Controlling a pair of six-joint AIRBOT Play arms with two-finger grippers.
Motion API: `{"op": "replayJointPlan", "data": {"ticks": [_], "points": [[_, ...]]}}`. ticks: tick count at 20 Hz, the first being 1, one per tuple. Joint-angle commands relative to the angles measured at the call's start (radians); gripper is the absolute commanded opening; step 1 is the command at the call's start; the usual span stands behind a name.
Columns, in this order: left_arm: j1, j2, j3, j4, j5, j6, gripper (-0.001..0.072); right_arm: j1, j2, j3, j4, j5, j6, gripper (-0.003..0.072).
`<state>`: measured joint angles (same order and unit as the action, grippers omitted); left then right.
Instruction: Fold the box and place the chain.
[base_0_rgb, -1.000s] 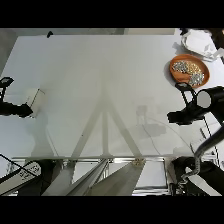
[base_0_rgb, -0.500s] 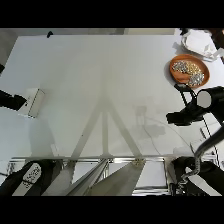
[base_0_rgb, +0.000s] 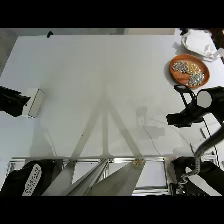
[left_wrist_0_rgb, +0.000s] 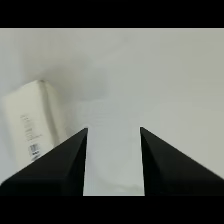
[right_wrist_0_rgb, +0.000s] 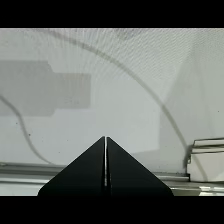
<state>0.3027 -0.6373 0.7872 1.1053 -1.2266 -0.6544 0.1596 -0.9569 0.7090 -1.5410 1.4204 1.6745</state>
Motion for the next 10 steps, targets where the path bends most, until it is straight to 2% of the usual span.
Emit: {"op": "replayJointPlan", "data": {"ticks": [1, 2, 3, 6, 10], "points": [[-0.085, -0.023, 0.000, -0.124, -0.120, -0.001, 0.0244, 0.000, 0.000, 0.000, 0.000, 0.003, 0.000, 0.0021], [-0.117, -0.041, 0.000, -0.145, -0.143, 0.000, 0.0112, 0.000, 0.000, 0.000, 0.000, 0.003, 0.000, 0.0021], [-0.151, -0.061, 0.000, -0.155, -0.161, -0.001, 0.0025, 0.000, 0.000, 0.000, 0.000, 0.003, 0.000, 0.0021], [-0.258, -0.134, 0.000, -0.155, -0.177, -0.001, 0.0029, 0.000, 0.000, 0.000, 0.000, 0.003, 0.000, 0.0021], [-0.388, -0.251, 0.000, -0.155, -0.112, 0.000, 0.0029, 0.000, 0.000, 0.000, 0.000, 0.003, 0.000, 0.0021]]}}
